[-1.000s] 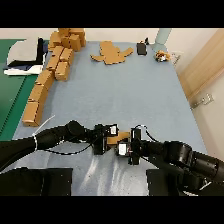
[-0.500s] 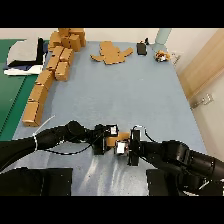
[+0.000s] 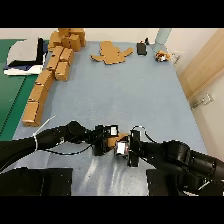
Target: Fold the box.
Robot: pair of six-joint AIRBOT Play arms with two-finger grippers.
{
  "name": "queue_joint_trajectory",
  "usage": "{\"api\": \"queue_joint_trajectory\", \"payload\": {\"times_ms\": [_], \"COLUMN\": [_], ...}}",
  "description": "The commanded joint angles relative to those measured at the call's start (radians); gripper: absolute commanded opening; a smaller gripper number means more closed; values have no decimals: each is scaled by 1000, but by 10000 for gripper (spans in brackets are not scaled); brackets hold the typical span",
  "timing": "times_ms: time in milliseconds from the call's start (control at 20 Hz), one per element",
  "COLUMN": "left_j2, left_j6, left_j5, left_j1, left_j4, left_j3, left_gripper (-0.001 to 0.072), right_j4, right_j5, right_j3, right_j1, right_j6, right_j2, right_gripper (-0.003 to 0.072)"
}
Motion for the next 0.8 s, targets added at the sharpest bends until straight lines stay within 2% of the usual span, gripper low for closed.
{"api": "queue_joint_trajectory", "payload": {"times_ms": [0,100,150,200,250,300,450,550,650,750], "left_j2": [1,1,1,1,1,1,1,1,1,1], "left_j6": [-1,-1,-1,-1,-1,-1,-1,-1,-1,-1], "left_j5": [2,2,2,2,2,2,2,2,2,2], "left_j1": [0,0,0,0,0,0,0,0,0,0], "left_j4": [1,1,1,1,1,1,0,1,1,0], "left_j3": [0,0,0,0,0,0,0,0,0,0], "left_gripper": [515,515,515,516,515,515,515,516,515,515], "right_j4": [2,33,61,89,97,82,-120,-156,-70,149], "right_j5": [-7,-35,-54,-82,-127,-183,-394,-457,-448,-354], "right_j3": [2,2,2,2,1,2,2,3,17,33], "right_j1": [-1,-1,-1,-1,-2,-10,-112,-248,-419,-579], "right_j6": [1,24,87,186,323,470,880,929,891,681], "right_j2": [38,72,93,118,143,163,227,251,227,169], "right_gripper": [394,392,350,229,159,18,4,4,4,4]}}
